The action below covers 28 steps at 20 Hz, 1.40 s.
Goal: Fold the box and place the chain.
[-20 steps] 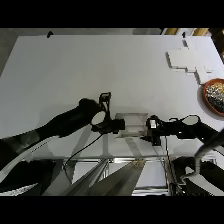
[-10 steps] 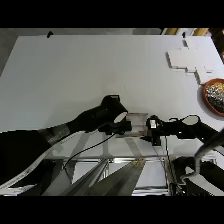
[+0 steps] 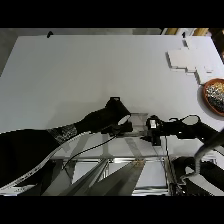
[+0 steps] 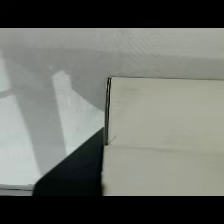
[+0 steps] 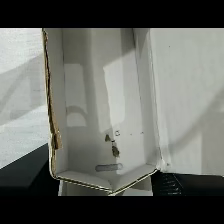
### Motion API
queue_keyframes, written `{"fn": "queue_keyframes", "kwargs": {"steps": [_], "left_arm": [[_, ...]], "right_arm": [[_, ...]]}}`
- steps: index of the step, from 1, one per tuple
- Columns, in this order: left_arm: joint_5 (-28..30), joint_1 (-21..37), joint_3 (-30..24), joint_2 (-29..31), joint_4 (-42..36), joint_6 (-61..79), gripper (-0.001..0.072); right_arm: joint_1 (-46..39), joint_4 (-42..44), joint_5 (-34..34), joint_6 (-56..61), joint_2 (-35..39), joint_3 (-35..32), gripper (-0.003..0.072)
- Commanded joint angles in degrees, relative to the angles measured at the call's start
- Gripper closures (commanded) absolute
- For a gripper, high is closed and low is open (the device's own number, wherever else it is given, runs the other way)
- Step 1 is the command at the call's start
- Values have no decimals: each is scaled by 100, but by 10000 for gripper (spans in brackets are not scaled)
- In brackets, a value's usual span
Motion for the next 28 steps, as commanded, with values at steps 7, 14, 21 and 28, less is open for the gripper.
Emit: {"fn": "queue_keyframes", "kwargs": {"steps": [7,14,21,28], "left_arm": [[-72,13,4,-46,-7,216,661],[-70,46,4,-48,42,361,559],[-48,87,4,-48,81,608,683],[-68,323,2,531,76,1700,476]], "right_arm": [[2,2,2,2,4,0,412],[2,2,2,2,7,0,412],[2,2,2,2,4,0,412],[2,2,2,2,7,0,412]]}}
